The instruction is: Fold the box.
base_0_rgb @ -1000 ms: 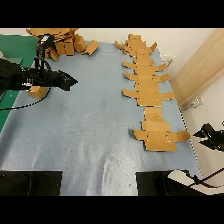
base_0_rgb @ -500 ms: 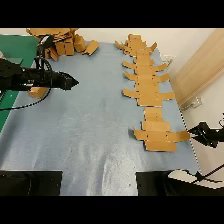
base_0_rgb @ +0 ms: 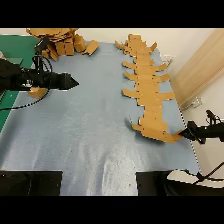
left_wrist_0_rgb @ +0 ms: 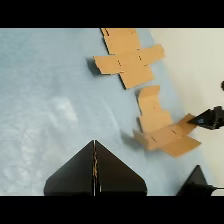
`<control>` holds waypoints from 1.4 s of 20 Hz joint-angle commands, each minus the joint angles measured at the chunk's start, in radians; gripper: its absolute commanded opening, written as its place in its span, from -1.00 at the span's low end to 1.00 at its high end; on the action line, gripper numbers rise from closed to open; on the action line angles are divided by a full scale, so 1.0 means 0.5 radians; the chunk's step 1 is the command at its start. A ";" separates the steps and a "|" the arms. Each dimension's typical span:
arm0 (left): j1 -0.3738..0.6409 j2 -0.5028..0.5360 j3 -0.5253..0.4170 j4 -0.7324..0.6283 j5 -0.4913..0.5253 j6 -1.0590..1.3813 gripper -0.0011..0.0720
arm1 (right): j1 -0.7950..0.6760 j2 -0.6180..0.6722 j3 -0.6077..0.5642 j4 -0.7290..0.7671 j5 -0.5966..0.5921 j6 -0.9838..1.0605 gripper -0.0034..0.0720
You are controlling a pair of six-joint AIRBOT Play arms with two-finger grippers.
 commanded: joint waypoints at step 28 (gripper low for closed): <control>0.132 -0.005 -0.219 0.128 -0.458 -0.249 -0.93 | 1.292 0.018 -0.214 0.282 -0.208 0.067 0.07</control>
